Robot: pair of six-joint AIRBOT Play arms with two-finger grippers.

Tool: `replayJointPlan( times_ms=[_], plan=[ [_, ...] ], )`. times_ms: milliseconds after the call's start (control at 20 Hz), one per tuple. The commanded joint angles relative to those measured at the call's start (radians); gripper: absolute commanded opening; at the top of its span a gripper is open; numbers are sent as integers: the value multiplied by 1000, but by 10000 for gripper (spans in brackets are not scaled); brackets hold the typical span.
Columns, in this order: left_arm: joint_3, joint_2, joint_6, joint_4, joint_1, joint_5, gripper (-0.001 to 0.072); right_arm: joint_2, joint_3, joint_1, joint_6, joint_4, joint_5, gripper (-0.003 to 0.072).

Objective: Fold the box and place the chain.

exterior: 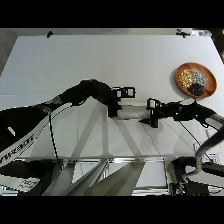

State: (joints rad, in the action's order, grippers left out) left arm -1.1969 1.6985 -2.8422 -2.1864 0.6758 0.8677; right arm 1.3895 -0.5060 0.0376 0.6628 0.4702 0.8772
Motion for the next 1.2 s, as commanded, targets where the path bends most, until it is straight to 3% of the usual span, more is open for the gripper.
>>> replayJointPlan(
  times_ms=[0, 850, 900, 1000, 1150],
  plan=[
    [-1, 0, 0, 0, -1, 0, 13, 0, 0, 1, 0, 0, -3, 335],
    [-1, -1, 0, 1, -1, 34, 14, 0, 0, 1, 0, 0, -3, 335],
    [-1, -1, 0, 0, -1, 54, 34, 0, 0, 1, 0, 0, -3, 335],
    [-1, -8, 5, 0, -2, 106, 216, 0, 0, 1, 0, 0, -3, 335],
    [-1, -46, 50, 4, -3, 166, 236, 0, 0, 1, 0, 0, -3, 335]
  ],
)
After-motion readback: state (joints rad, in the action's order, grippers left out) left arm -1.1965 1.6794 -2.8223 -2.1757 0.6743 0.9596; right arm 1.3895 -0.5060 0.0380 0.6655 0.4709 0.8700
